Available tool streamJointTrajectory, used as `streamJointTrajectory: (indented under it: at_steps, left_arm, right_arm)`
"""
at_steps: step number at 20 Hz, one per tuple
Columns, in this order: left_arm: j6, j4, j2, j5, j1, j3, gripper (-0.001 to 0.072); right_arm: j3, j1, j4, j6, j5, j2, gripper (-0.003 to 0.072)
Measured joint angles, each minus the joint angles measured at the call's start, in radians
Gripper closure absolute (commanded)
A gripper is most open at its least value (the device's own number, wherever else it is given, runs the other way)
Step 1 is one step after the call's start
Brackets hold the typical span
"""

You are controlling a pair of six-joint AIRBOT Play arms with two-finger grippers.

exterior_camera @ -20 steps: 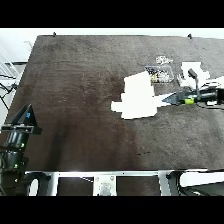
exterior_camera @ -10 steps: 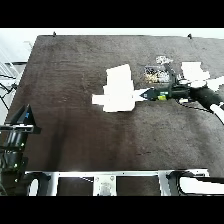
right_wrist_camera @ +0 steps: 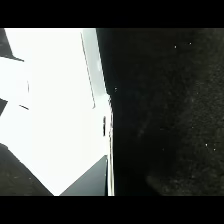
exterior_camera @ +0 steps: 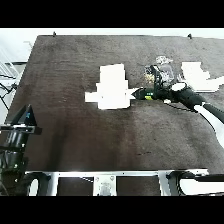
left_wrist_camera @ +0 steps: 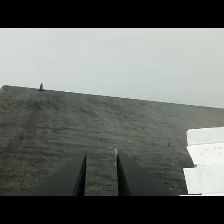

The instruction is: Fold the box and place the chain.

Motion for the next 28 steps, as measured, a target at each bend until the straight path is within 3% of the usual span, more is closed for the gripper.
streamJointTrajectory:
  at_steps: [1,2,3,5,6,7,13,16,20,28]
  left_arm:
    - [0.001,0.000,0.000,-0.010,0.000,0.000,0.0415]
    - [0.002,0.000,0.000,-0.020,0.000,0.000,0.0202]
    - [0.002,0.000,0.000,-0.033,0.000,0.000,0.0130]
    - [0.002,0.003,0.000,-0.080,0.000,0.000,0.0130]
    - [0.002,0.007,0.000,-0.111,0.000,0.000,0.0202]
    - [0.001,0.011,0.000,-0.134,0.000,0.000,0.0218]
    - [-0.016,0.051,-0.005,-0.178,0.000,0.021,0.0217]
    - [-0.035,0.085,-0.079,-0.177,0.000,0.071,0.0217]
    - [-0.046,0.126,-0.357,-0.222,0.000,0.214,0.0218]
    - [-0.085,0.220,-1.104,-0.494,-0.001,0.685,0.0219]
  right_arm:
    - [0.000,0.002,0.000,-0.003,-0.007,-0.004,0.0675]
    - [0.000,0.003,0.000,-0.006,-0.011,-0.008,0.0676]
    - [0.000,0.004,0.000,-0.007,-0.015,-0.013,0.0675]
    - [0.000,0.010,0.000,-0.009,-0.021,-0.019,0.0676]
    - [0.000,0.013,0.004,-0.010,-0.022,-0.021,0.0676]
    - [0.000,0.018,0.006,-0.008,-0.026,-0.023,0.0676]
    - [0.000,0.048,0.015,0.014,-0.071,-0.026,0.0676]
    - [0.000,0.053,0.016,0.020,-0.078,-0.026,0.0675]
    - [0.000,0.055,0.016,0.021,-0.082,-0.026,0.0674]
    - [0.000,0.055,0.015,0.022,-0.088,-0.033,0.0674]
